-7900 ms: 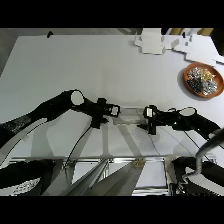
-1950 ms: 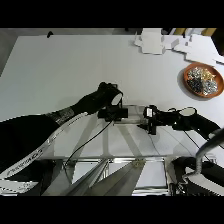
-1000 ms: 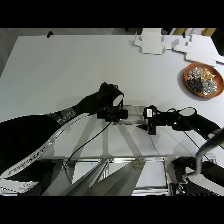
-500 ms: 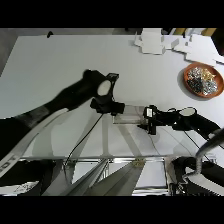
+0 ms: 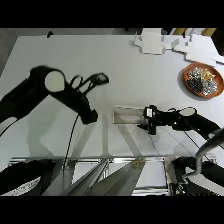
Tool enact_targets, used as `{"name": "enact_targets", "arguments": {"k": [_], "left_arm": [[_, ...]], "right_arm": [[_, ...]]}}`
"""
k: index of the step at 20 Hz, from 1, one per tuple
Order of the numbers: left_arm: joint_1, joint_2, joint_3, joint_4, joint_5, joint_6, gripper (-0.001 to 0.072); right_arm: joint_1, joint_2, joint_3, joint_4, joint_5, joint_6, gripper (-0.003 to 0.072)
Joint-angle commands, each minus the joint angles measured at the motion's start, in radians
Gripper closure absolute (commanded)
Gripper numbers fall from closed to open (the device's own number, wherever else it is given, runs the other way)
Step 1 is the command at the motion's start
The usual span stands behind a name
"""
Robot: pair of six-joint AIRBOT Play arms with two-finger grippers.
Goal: Fold the box and place the chain.
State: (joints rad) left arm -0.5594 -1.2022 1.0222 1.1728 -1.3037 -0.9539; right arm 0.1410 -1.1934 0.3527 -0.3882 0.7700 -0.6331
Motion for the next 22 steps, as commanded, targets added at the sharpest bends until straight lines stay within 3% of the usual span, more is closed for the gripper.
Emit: {"name": "enact_targets", "arguments": {"k": [1, 2, 7, 8, 10, 22], "left_arm": [[0.087, 0.025, -0.25, -0.223, 0.34, 0.876, 0.014], [0.087, -0.005, -0.287, -0.27, 0.407, 1.006, 0.0139], [0.085, -0.187, -0.297, -0.562, 0.458, 1.199, 0.0127], [0.085, -0.206, -0.297, -0.618, 0.459, 1.233, 0.0038], [0.085, -0.224, -0.297, -0.69, 0.462, 1.338, 0.0015], [0.053, -0.301, -0.296, -0.761, 0.463, 1.426, 0.0014]], "right_arm": [[0.0, 0.001, 0.0, 0.0, 0.0, 0.0, 0.0274], [0.0, 0.001, 0.0, 0.0, 0.0, 0.0, 0.0274], [0.0, 0.001, 0.0, 0.0, 0.0, 0.0, 0.0274], [0.0, 0.001, 0.0, 0.0, 0.001, 0.0, 0.0274], [0.0, 0.001, 0.0, 0.0, 0.001, 0.0, 0.0274], [0.0, 0.001, 0.0, 0.0, 0.0, 0.0, 0.0274]]}}
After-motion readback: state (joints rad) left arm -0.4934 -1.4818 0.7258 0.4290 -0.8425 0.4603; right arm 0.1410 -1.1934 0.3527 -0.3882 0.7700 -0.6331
